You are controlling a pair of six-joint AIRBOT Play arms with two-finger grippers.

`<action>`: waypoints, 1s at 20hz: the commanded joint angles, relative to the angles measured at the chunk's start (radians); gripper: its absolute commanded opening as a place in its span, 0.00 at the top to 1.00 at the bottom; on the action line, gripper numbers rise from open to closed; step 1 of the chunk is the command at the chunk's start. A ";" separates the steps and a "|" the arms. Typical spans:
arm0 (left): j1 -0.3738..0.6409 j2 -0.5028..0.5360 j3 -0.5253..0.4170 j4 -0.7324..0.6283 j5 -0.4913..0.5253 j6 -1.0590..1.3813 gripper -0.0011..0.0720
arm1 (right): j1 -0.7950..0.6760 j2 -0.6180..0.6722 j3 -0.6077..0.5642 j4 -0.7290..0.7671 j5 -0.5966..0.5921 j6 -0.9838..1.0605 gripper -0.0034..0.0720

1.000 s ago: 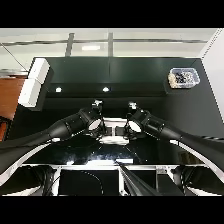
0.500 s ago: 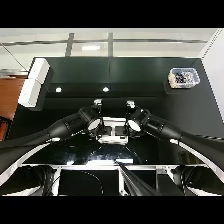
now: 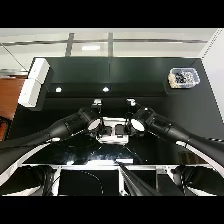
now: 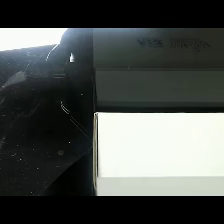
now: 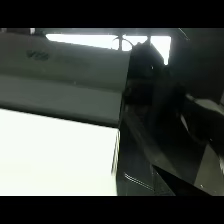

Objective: Fold the box and place the chain.

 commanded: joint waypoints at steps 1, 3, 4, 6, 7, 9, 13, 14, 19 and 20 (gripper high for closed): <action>0.000 0.000 0.001 0.000 -0.004 0.000 0.95 | -0.002 0.055 0.001 -0.023 0.029 -0.023 0.03; 0.000 0.000 0.001 0.000 -0.003 0.000 0.95 | -0.016 0.099 0.001 -0.045 0.064 -0.047 0.03; 0.000 0.000 0.001 0.000 -0.001 0.000 0.95 | -0.028 0.126 0.001 -0.055 0.084 -0.072 0.03; 0.000 0.000 0.001 0.001 -0.001 0.000 0.95 | -0.065 0.193 0.001 -0.092 0.130 -0.134 0.03; 0.000 0.000 0.001 0.001 -0.001 0.000 0.95 | -0.093 0.233 0.001 -0.128 0.159 -0.163 0.03; 0.000 0.000 0.001 0.001 0.002 0.001 0.95 | -0.161 0.310 0.001 -0.271 0.229 -0.171 0.03; 0.000 0.000 0.000 0.000 0.002 0.001 0.95 | -0.356 0.380 -0.001 -0.606 0.224 -0.222 0.03; 0.000 0.000 0.000 0.001 0.003 0.001 0.95 | -0.422 0.379 -0.009 -0.637 0.156 -0.225 0.03; 0.000 0.000 0.000 0.001 0.010 0.001 0.95 | -0.811 0.264 -0.008 -0.492 -0.317 -0.225 0.02; 0.000 0.000 0.000 0.001 0.010 0.001 0.95 | -0.864 0.210 0.024 -0.434 -0.337 -0.226 0.02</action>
